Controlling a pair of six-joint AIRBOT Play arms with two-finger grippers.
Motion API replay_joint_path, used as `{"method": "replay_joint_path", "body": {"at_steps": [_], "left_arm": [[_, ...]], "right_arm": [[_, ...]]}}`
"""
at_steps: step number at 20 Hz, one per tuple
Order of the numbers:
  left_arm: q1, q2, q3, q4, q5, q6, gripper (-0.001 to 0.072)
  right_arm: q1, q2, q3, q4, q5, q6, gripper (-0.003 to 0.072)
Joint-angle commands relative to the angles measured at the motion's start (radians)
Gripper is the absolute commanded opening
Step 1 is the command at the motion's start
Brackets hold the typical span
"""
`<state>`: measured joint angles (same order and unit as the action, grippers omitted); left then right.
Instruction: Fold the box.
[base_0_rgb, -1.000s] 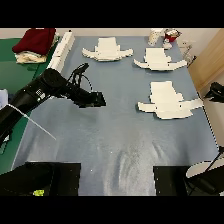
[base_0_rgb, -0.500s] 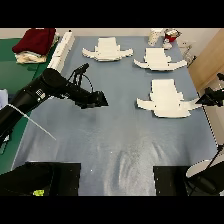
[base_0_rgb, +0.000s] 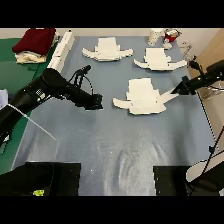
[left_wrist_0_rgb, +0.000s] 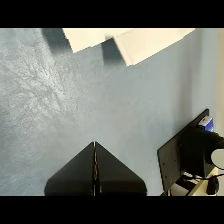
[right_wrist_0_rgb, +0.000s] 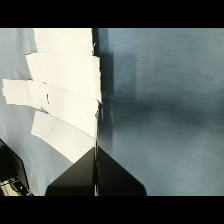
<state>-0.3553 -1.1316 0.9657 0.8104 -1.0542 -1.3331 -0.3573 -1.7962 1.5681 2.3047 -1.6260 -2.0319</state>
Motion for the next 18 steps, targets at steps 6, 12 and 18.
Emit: {"method": "replay_joint_path", "body": {"at_steps": [6,12,18], "left_arm": [[0.032,0.19,-0.142,0.097,-0.139,0.035,0.0013],[0.156,0.381,-0.354,0.081,-0.164,0.036,0.0014],[0.162,0.324,-0.36,0.044,-0.086,0.04,0.0126]], "right_arm": [[0.24,0.418,-0.483,-0.034,0.204,0.109,0.0001],[0.341,0.817,-1.0,-0.061,0.481,0.167,0.0002],[0.357,0.848,-1.078,-0.05,0.534,0.173,0.0295]]}}
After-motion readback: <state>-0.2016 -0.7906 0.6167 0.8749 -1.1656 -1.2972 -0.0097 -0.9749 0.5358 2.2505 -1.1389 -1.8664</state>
